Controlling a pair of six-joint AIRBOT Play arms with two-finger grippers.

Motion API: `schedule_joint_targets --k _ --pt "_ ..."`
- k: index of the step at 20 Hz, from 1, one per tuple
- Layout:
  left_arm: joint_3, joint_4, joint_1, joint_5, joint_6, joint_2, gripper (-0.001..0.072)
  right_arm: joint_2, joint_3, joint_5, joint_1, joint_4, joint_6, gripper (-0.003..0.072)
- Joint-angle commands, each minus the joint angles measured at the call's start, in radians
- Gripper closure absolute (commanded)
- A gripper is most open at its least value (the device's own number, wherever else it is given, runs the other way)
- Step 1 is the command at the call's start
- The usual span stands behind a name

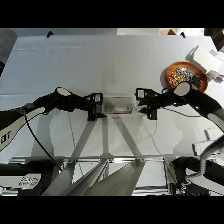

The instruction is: Fold the box and place the chain.

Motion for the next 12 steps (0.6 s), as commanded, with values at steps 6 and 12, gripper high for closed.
schedule_joint_targets --k 6,12 --pt "0.000 0.000 0.000 0.000 0.000 0.000 0.0497 0.127 0.001 0.072 0.001 0.280 0.153 0.0682" --pt "0.000 0.000 0.000 0.000 0.000 0.000 0.0497 -0.051 0.027 0.035 0.000 0.578 0.100 0.0683"
